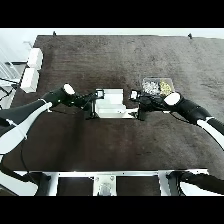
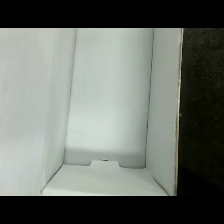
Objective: Fold the box and place the chain.
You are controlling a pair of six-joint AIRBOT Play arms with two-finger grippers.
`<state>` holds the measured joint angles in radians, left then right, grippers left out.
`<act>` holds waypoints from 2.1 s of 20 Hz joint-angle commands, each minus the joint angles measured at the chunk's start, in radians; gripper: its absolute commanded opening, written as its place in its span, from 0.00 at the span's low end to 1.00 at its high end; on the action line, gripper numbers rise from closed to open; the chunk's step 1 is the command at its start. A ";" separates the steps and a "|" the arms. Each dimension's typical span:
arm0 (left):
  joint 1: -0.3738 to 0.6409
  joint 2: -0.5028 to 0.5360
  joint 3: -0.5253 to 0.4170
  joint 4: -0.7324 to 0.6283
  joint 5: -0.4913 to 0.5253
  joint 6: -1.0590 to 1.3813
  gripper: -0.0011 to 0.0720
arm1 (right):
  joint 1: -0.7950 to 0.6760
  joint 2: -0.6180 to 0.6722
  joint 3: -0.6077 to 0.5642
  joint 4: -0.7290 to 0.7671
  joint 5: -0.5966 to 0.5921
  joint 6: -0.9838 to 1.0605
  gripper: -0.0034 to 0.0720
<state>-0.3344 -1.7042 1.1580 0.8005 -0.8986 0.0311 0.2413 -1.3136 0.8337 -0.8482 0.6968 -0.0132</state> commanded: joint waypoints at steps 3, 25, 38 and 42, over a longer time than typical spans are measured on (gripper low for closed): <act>0.001 0.000 0.000 0.000 0.000 0.000 0.74 | -0.002 -0.088 0.066 0.053 0.099 -0.093 1.00; 0.001 0.000 0.000 0.000 0.000 0.000 0.74 | 0.053 -0.189 0.103 0.210 0.117 -0.154 0.38; 0.001 0.000 0.000 0.000 0.000 0.000 0.74 | 0.067 -0.200 0.103 0.245 0.046 -0.182 0.65; 0.001 0.000 0.000 0.000 0.000 0.000 0.74 | 0.068 -0.200 0.103 0.245 0.047 -0.189 0.86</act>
<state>-0.3344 -1.7039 1.1580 0.7998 -0.8986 0.0307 0.3080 -1.5131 0.9367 -0.6044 0.7471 -0.1955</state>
